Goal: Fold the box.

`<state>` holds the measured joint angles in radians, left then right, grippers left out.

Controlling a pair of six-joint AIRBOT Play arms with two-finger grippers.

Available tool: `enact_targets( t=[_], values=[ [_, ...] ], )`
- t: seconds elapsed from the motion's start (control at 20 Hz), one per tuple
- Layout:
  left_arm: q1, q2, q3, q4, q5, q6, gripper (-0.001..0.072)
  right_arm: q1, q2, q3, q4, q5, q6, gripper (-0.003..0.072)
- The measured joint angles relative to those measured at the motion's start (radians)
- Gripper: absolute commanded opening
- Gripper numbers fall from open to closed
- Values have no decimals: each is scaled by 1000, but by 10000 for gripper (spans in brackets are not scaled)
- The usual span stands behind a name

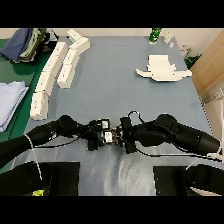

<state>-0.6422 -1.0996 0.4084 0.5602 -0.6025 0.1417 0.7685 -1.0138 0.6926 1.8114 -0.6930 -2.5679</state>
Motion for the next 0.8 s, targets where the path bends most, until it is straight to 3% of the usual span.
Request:
enact_targets(
  t=[0.8],
  values=[
    [0,0,0,-1,0,-3,448,2,6,0,-46,71,-11,282]
  ],
)
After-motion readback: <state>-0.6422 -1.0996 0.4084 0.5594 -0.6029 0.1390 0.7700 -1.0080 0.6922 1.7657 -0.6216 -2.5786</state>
